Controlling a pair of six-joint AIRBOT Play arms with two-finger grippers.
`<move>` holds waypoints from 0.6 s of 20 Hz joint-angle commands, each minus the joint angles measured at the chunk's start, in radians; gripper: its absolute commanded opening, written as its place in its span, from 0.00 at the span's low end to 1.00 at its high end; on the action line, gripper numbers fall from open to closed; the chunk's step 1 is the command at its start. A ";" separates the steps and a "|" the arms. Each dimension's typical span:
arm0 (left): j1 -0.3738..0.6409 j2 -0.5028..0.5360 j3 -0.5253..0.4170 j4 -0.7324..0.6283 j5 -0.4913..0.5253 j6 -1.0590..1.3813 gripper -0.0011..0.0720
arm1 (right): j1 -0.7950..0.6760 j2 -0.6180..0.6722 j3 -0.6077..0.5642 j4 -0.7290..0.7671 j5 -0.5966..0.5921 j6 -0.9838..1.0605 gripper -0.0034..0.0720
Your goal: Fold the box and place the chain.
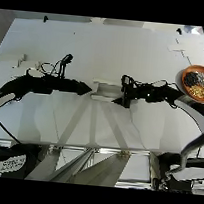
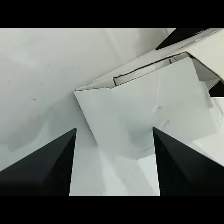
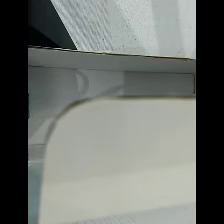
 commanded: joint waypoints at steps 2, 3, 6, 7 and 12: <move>-0.001 -0.024 0.000 -0.136 -0.018 0.088 0.74 | 0.000 0.000 0.001 0.000 0.000 0.000 0.74; -0.001 -0.027 0.000 -0.149 -0.019 0.087 0.74 | 0.000 0.000 0.001 0.000 0.000 0.000 0.74; -0.001 -0.043 0.000 -0.150 -0.022 0.086 0.74 | 0.000 0.000 0.001 0.000 0.000 0.000 0.74; -0.001 -0.048 0.000 -0.149 -0.025 0.086 0.74 | 0.000 0.000 0.001 0.000 0.000 0.000 0.74; -0.039 -0.054 0.000 -0.146 -0.022 0.086 0.72 | 0.000 0.000 0.001 0.000 0.001 0.000 0.74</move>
